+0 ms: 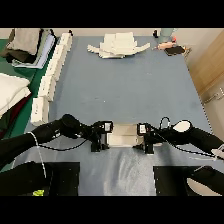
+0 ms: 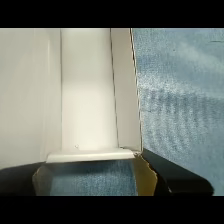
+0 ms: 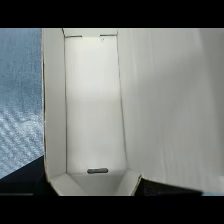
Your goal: Fold the box.
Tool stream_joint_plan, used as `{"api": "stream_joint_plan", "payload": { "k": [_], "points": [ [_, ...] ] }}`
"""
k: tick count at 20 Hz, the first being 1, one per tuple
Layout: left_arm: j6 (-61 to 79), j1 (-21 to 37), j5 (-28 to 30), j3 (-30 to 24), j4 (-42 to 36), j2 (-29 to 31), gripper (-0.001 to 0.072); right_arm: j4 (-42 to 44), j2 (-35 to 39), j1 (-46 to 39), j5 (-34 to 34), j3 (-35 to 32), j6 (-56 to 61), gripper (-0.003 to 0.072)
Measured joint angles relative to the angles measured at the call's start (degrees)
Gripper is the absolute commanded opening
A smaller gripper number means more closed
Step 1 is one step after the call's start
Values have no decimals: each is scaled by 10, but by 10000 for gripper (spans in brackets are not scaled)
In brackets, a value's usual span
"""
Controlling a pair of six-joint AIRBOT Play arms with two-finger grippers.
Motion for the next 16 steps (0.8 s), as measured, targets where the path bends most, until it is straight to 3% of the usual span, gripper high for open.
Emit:
{"api": "stream_joint_plan", "payload": {
  "k": [14, 15, 16],
  "points": [
    [-94, -35, 47, 6, 38, -7, 720, 0, 0, 0, -2, 0, 1, 514],
    [-95, -35, 47, 7, 38, -7, 711, 0, 0, 0, -2, 0, 0, 515],
    [-96, -36, 49, 7, 38, -7, 606, 0, 0, 0, -1, 0, 0, 514]
  ]
}}
